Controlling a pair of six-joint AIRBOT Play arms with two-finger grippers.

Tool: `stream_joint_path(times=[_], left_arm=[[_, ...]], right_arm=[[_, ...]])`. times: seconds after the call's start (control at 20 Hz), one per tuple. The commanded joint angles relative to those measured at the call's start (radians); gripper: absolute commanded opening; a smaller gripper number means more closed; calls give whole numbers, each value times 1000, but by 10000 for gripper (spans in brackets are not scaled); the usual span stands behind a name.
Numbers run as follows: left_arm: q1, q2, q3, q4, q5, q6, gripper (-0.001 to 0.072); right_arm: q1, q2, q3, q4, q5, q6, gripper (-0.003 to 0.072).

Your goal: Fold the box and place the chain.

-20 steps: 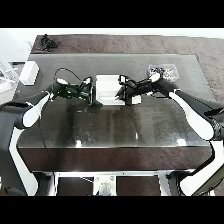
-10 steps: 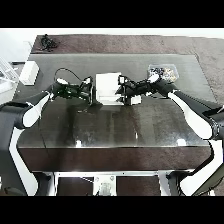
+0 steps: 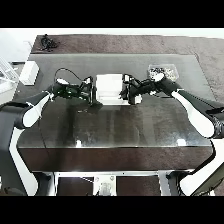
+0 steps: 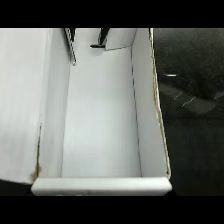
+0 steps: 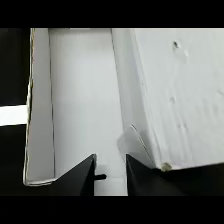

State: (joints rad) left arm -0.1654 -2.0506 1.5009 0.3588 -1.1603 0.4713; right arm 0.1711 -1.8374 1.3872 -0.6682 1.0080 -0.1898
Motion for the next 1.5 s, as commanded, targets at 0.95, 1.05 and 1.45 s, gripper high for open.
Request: stream_joint_path(times=[0.95,1.05,1.45], left_arm=[[0,0,0,0,0,1,309],[0,0,0,0,0,1,308],[0,0,0,0,0,1,308]], right_arm=[[-289,184,-26,-173,23,1048,10],[-316,166,-40,-180,51,1100,10],[-312,13,-44,-3,234,1158,10]])
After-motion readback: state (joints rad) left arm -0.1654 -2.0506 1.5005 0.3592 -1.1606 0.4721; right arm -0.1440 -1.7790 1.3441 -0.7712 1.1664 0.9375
